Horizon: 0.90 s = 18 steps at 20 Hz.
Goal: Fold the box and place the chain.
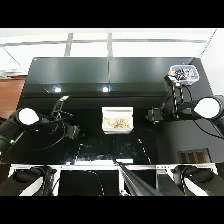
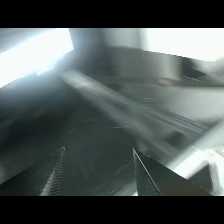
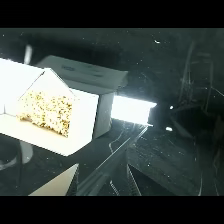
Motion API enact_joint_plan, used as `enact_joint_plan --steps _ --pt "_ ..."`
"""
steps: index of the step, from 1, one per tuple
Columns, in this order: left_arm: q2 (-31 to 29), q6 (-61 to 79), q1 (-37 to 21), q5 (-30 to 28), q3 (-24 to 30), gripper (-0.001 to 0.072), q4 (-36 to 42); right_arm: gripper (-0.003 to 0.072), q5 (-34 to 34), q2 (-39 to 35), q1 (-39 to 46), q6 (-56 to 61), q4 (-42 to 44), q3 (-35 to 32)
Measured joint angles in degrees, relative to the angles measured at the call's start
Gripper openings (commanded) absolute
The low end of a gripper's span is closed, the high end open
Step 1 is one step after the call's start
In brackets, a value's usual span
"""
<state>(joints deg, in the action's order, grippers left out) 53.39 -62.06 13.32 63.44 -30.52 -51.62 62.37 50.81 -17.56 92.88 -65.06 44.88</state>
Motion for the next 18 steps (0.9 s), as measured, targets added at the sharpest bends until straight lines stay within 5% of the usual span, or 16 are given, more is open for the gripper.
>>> enact_joint_plan --steps 1,8,18 --pt "0.5 8.3 -0.5 0.2 0.7 0.0718 4.1 0.0356 0.0 0.0 0.0 0.0 0.0 0.0" --pt "2.1 57.8 2.6 -7.1 2.6 0.0718 16.1 0.0356 -0.1 0.0 0.0 0.4 0.0 0.0" --pt "12.1 76.1 5.8 -15.4 0.8 0.0718 22.5 0.0356 -0.9 0.0 0.0 1.7 0.0 0.0"
